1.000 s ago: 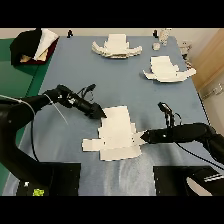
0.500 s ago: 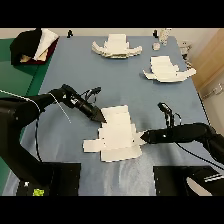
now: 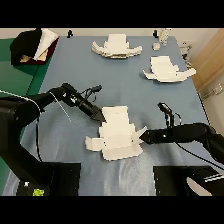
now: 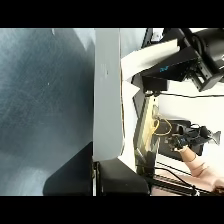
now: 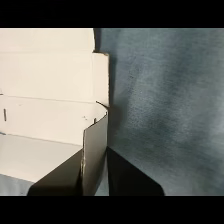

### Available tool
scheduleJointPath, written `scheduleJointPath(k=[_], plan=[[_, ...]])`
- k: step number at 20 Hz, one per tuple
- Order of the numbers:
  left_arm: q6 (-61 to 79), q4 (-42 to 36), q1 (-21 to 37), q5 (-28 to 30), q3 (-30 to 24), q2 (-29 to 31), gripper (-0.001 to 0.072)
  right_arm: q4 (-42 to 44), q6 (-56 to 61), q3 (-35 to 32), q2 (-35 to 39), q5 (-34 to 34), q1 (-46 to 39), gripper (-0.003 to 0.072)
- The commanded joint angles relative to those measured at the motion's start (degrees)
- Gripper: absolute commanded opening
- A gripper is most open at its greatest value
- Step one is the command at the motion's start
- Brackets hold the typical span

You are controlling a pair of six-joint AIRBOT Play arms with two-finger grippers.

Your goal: Fold the box.

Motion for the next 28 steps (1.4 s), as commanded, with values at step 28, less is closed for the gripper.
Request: scheduleJointPath(k=[28], plan=[[21.7,0.0,-4.0,3.8,-0.3,12.2,0.0009,-37.0,25.8,8.6,0.0,0.2,-0.1,0.0431]])
